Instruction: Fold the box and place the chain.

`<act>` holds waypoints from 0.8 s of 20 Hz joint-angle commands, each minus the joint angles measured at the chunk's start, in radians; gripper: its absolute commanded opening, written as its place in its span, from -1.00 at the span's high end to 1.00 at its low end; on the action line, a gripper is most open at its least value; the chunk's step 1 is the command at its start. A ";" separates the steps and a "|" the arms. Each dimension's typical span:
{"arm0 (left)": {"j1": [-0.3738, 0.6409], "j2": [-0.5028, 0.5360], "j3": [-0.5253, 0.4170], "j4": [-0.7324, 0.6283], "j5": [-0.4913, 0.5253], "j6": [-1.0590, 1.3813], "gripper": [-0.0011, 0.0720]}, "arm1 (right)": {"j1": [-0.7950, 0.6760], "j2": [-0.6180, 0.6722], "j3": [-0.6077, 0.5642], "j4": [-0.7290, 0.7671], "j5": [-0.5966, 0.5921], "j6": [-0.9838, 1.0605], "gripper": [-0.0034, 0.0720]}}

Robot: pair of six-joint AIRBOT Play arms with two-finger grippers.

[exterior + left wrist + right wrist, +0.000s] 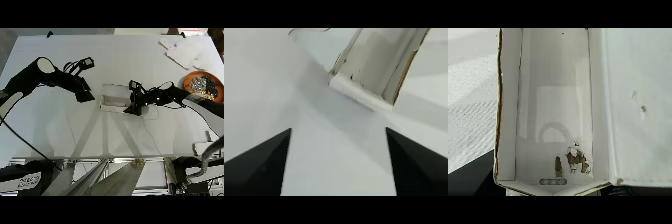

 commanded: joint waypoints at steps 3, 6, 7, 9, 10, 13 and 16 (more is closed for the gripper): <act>0.046 -0.173 -0.029 -0.256 0.006 0.726 -0.97 | 0.001 0.000 0.000 0.000 0.000 0.000 -0.32; 0.047 -0.251 -0.028 -0.359 0.006 0.893 -0.97 | 0.001 0.000 0.000 0.000 0.000 0.000 -0.32; 0.046 -0.267 -0.028 -0.372 0.006 0.894 -0.97 | 0.001 0.000 0.000 0.000 0.000 0.000 -0.32; 0.047 -0.282 -0.028 -0.370 0.002 0.892 -0.97 | 0.001 0.000 0.000 0.000 0.000 0.000 -0.32; 0.048 -0.283 -0.027 -0.370 -0.009 0.891 -0.97 | 0.001 0.000 0.000 0.000 0.000 0.000 -0.32; 0.048 -0.282 -0.025 -0.346 -0.048 0.875 -0.97 | 0.001 0.000 0.000 0.000 0.000 0.000 -0.32; 0.057 -0.282 -0.025 -0.340 -0.047 0.856 -0.97 | 0.001 0.000 0.000 0.000 0.000 0.000 -0.32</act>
